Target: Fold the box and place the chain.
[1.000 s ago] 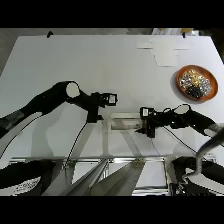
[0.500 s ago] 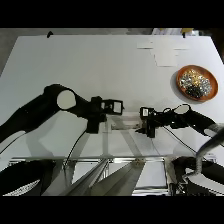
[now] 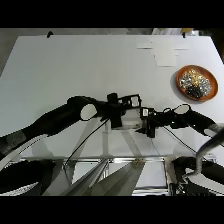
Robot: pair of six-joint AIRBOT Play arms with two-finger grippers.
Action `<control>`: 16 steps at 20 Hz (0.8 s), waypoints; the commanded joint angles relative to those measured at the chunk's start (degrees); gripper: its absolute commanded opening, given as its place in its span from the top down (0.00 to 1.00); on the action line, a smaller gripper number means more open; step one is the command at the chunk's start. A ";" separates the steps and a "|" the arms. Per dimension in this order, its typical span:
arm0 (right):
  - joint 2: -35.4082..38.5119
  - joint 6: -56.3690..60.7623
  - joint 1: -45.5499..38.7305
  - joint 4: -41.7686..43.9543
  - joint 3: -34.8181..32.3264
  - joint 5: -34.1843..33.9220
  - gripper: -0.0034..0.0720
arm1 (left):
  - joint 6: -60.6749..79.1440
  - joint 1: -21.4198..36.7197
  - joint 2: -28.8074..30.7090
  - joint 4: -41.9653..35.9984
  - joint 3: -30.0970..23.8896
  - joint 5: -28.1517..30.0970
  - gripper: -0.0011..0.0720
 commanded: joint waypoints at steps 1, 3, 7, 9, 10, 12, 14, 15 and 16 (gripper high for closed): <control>0.00 -0.02 0.02 0.00 0.00 0.02 0.35 | -7.61 2.54 -4.85 -2.89 0.07 8.07 0.98; 0.02 -0.02 0.02 0.00 0.00 0.02 0.35 | -8.17 3.34 -6.73 -4.90 0.07 7.15 0.98; 0.02 -0.02 0.02 0.00 0.00 0.02 0.35 | -8.11 3.96 -7.43 -5.31 0.07 3.74 0.98; 0.02 -0.02 0.02 0.00 0.00 0.02 0.35 | -8.11 4.98 -6.05 -5.75 0.07 -0.87 0.98; 0.00 -0.02 0.02 0.00 0.00 0.02 0.35 | -8.00 5.55 -4.55 -5.62 0.07 -4.02 0.98; 0.00 -0.02 0.02 0.00 0.00 0.02 0.35 | -7.98 6.80 -0.50 -5.27 0.07 -11.78 0.98; 0.00 -0.02 0.02 0.00 0.00 0.02 0.35 | -8.17 7.69 3.08 -2.58 0.04 -21.31 0.98; 0.00 -0.02 0.02 0.00 0.00 0.02 0.35 | -8.15 7.76 4.04 -1.09 0.04 -24.55 0.98; 0.02 -0.02 0.02 0.00 0.00 0.02 0.35 | -7.63 7.91 4.50 -0.68 0.02 -26.82 0.98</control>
